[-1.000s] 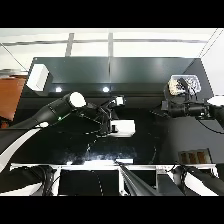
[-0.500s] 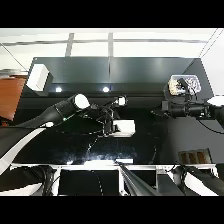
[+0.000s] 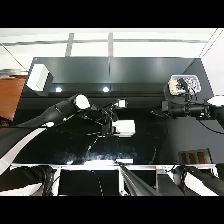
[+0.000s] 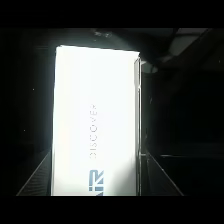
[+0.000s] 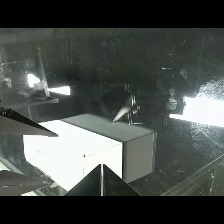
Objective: Fold the box and place the chain.
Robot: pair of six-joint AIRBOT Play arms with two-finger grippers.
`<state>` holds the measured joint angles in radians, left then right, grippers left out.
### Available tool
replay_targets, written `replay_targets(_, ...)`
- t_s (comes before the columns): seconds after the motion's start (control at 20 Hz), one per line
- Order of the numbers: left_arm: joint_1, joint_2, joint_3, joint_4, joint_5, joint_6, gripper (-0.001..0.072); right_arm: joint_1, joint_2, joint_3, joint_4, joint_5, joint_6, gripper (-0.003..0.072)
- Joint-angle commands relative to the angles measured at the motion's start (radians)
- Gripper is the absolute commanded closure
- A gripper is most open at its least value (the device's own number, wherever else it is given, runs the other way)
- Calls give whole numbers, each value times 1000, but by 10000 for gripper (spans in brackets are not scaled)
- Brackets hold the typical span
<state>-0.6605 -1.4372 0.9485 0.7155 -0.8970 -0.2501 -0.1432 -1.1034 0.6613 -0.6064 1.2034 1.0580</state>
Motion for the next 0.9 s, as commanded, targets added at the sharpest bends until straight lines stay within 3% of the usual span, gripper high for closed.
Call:
replay_targets(0.0, 0, -1, 0, 13, -2, -2, -7, 0, 1, 1, 0, 0, 0, 664)
replay_targets(0.3, -41, -42, 0, 4, 98, -2, -7, 0, 1, 1, 0, -8, 0, 664)
replay_targets(0.85, -94, -55, 0, 175, 84, -72, 2, 0, 1, 1, 0, 8, 0, 664)
